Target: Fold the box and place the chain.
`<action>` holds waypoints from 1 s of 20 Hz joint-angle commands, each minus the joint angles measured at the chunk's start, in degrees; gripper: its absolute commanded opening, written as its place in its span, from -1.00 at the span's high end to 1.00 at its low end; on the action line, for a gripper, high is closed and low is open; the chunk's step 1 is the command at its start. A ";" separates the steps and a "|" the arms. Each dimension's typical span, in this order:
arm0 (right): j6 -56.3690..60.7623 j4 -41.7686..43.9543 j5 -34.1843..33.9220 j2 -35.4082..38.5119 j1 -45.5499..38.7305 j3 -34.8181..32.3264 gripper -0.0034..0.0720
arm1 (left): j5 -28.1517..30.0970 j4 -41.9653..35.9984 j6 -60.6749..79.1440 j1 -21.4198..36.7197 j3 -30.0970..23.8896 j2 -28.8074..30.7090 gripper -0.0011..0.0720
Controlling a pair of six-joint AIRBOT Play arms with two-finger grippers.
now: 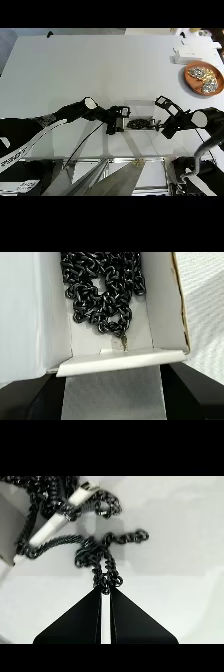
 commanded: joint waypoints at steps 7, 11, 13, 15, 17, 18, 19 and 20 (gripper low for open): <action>3.30 4.98 15.91 1.49 0.04 21.42 0.88 | 0.00 0.00 0.00 0.02 -0.02 0.04 0.23; 2.34 22.12 12.92 1.46 0.04 25.14 0.88 | 0.00 0.00 0.00 0.02 -0.02 0.04 0.23; 0.68 28.37 11.26 1.33 0.04 25.14 0.88 | 0.00 0.00 0.00 0.02 -0.02 0.04 0.23; -0.28 32.46 10.64 1.22 0.04 25.11 0.88 | 0.00 0.00 0.00 0.02 -0.02 0.04 0.23; -0.24 32.06 10.62 0.61 0.04 25.09 0.88 | 0.02 0.00 0.00 0.02 -0.02 0.04 0.23; -0.24 31.71 10.60 0.00 0.04 24.96 0.88 | 0.00 0.00 0.00 0.02 -0.02 0.04 0.23; -0.26 31.61 10.60 -0.92 0.04 24.76 0.88 | 0.00 0.00 0.00 0.02 -0.02 0.04 0.23; -0.26 31.63 10.56 -1.86 0.04 24.55 0.87 | 0.00 0.00 0.00 0.02 -0.02 0.04 0.23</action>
